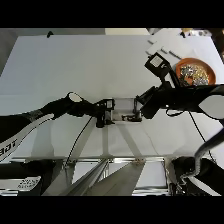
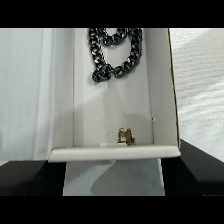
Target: Fold the box and place the chain.
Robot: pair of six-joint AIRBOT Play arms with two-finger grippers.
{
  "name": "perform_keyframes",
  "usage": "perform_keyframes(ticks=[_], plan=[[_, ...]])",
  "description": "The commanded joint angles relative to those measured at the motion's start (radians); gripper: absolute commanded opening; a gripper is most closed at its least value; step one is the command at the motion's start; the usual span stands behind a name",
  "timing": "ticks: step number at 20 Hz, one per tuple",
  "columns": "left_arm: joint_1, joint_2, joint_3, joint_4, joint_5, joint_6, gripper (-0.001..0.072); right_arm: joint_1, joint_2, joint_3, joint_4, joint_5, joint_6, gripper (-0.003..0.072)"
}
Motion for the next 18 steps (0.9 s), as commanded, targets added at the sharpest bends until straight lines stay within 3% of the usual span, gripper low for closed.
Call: perform_keyframes(ticks=[1,5,7,9,13,18], plan=[[0.000,0.001,0.001,0.000,0.000,0.000,0.0033,0.003,-0.099,0.005,0.064,0.041,-0.046,0.0017],[0.000,0.001,0.001,0.000,0.000,0.000,0.0033,0.003,-0.236,0.001,0.063,0.069,-0.055,0.0023],[0.000,0.001,0.001,0.000,0.000,0.000,0.0033,0.003,-0.275,-0.016,0.058,0.064,-0.058,0.0133],[0.000,0.001,0.001,0.000,0.000,0.000,0.0033,0.003,-0.296,-0.019,0.040,0.068,-0.058,0.0137],[0.000,0.001,0.001,0.000,0.000,0.000,0.0033,-0.019,-0.237,-0.019,0.012,0.077,-0.082,0.0130],[0.000,0.001,0.001,0.000,0.000,0.000,0.0033,-0.179,-0.095,-0.019,-0.072,0.134,-0.204,0.0111]])
